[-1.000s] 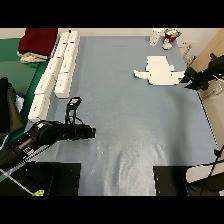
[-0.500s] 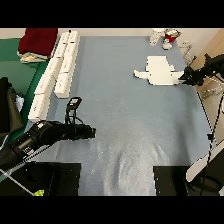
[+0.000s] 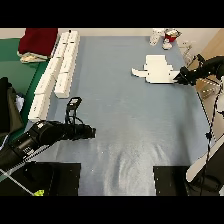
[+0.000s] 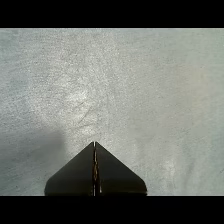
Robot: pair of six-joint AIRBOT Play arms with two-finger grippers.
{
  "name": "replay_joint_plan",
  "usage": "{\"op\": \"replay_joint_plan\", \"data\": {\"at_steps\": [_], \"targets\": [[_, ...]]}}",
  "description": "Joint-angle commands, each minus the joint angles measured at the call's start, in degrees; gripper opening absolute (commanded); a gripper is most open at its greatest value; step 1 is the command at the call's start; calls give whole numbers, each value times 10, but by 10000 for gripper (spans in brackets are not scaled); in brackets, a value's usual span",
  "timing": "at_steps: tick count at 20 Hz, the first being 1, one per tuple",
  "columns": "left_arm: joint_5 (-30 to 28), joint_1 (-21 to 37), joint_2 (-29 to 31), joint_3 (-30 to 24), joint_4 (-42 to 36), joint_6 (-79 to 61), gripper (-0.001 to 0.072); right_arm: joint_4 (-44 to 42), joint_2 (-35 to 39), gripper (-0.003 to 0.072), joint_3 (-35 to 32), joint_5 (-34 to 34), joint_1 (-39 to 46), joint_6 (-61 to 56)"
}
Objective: Fold the box.
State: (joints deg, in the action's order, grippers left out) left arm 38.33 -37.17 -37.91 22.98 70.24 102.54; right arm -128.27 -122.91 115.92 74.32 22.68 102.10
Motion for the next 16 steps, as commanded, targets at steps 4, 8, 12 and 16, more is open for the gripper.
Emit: {"op": "replay_joint_plan", "data": {"at_steps": [4,8,12,16], "targets": [[0,0,0,0,0,0,12,-20,-2,158,3,-3,1,49],[0,0,0,0,0,0,12,-27,-2,56,3,-7,-1,66],[0,0,0,0,0,0,12,-86,-1,-1,3,38,-3,93],[0,0,0,0,0,0,12,-102,31,-3,-33,73,-29,94]]}}
